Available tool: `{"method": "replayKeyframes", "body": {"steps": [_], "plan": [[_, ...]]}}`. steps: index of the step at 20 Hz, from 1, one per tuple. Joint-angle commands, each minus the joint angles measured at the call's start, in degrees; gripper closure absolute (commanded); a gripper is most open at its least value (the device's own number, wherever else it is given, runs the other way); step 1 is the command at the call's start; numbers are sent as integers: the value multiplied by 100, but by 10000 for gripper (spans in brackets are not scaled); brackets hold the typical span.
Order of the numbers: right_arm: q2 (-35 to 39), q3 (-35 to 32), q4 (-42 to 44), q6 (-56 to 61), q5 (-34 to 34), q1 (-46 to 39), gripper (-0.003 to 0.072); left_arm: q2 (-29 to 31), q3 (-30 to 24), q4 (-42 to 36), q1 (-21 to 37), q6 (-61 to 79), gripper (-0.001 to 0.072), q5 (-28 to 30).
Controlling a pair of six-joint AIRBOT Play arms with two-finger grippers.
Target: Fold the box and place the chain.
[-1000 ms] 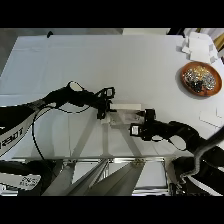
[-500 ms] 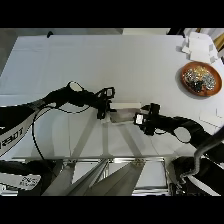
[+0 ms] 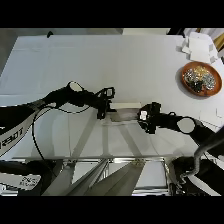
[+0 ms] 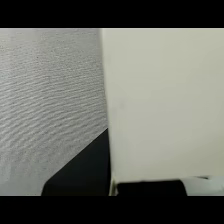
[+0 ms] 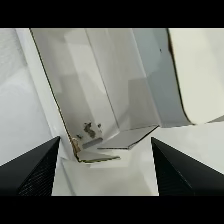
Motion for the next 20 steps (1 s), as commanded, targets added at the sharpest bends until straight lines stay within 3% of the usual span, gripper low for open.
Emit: {"method": "replayKeyframes", "body": {"steps": [1, 4, 10, 16, 20], "plan": [[-280, 7, 1252, -1655, 299, -396, 84, 2, 4, 0, -2, 2, 699, 0], [-455, 9, 1753, -2465, 568, -643, 85, 2, 4, 2, -2, 2, 699, 2], [-901, 173, 2262, -3003, 1067, -988, 85, 2, 4, 2, -2, 2, 699, 0], [-1655, 549, 2063, -3003, 1641, -1040, 87, 2, 4, 2, -2, 2, 699, 2], [-1735, 549, 1784, -2979, 1661, -1040, 99, 2, 4, 0, -2, 2, 699, 0]]}}
